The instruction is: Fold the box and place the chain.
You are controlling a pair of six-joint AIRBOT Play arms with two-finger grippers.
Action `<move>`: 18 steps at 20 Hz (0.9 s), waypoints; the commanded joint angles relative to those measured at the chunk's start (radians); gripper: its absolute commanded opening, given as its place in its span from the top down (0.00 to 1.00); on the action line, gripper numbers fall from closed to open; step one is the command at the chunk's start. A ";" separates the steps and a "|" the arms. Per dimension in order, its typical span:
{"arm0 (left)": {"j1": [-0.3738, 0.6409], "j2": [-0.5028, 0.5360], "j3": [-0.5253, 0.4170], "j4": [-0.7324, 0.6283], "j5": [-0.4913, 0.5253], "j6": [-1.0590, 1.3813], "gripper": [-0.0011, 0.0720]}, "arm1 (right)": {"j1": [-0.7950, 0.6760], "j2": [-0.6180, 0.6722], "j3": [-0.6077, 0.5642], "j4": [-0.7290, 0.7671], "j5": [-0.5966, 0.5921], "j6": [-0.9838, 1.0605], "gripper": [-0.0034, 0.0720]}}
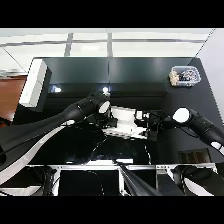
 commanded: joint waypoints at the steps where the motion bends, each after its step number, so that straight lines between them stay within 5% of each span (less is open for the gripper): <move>1: 0.001 0.000 0.000 0.000 0.001 -0.001 0.95 | 0.043 0.002 0.000 -0.002 -0.036 -0.030 0.32; 9: 0.001 0.000 0.000 0.000 0.001 -0.001 0.95 | 0.078 -0.014 0.000 0.129 -0.080 -0.021 0.36; 10: 0.001 0.000 0.000 0.000 0.001 -0.001 0.95 | 0.078 -0.015 0.000 0.129 -0.075 -0.005 0.70; 11: 0.001 0.000 0.000 0.000 0.001 -0.001 0.95 | 0.078 -0.015 -0.002 0.129 -0.074 0.005 0.78; 18: 0.001 0.000 0.000 0.000 0.001 -0.001 0.95 | 0.078 -0.024 -0.012 0.170 -0.067 0.051 0.78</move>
